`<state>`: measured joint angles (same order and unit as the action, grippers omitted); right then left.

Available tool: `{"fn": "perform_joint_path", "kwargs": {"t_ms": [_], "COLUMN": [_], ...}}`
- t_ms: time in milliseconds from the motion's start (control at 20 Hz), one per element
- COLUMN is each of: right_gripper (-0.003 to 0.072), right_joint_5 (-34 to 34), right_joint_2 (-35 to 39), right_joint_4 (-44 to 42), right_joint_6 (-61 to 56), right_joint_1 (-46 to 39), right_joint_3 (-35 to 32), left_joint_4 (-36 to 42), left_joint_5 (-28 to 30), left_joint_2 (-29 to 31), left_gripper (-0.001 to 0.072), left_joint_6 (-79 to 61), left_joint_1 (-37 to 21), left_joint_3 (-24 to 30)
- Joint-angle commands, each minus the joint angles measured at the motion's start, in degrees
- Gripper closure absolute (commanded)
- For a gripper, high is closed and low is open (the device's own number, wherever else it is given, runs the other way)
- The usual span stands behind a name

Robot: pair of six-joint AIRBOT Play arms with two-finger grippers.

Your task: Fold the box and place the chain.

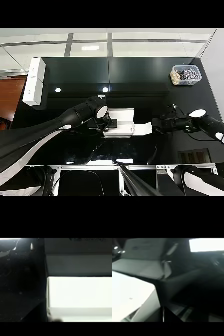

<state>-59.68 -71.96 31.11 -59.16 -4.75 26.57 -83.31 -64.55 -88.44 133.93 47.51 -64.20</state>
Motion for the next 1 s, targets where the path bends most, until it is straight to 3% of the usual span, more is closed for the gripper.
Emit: {"fn": "perform_joint_path", "kwargs": {"t_ms": [0,250,300,350,400,850,950], "right_gripper": [0.0662,0.0657,0.0474,0.0220,0.0133,0.0154,0.0329], "right_joint_5": [1.0,-8.1,-9.5,-11.2,-13.0,-14.7,-14.4], "right_joint_2": [-1.5,-1.5,-1.5,-1.5,-1.5,-1.5,-1.5], "right_joint_4": [-4.3,-4.3,-4.3,-4.3,-4.3,-5.5,-5.4], "right_joint_6": [4.0,8.9,8.9,8.9,8.9,8.6,8.2], "right_joint_1": [2.6,2.6,2.7,2.7,2.7,6.5,8.9], "right_joint_3": [0.6,5.0,5.7,6.3,6.8,8.0,9.7], "left_joint_4": [0.0,0.0,0.0,0.0,0.0,0.0,0.0], "left_joint_5": [0.0,0.0,0.0,0.0,0.0,0.0,0.0], "left_joint_2": [0.0,0.0,0.0,0.0,0.0,0.0,0.0], "left_gripper": [0.0679,0.0679,0.0679,0.0679,0.0679,0.0679,0.0679], "left_joint_6": [0.0,0.0,0.0,0.0,0.0,0.0,0.0], "left_joint_1": [0.0,0.0,0.0,0.0,0.0,0.0,0.0], "left_joint_3": [0.0,0.0,0.0,0.0,0.0,0.0,0.0]}}
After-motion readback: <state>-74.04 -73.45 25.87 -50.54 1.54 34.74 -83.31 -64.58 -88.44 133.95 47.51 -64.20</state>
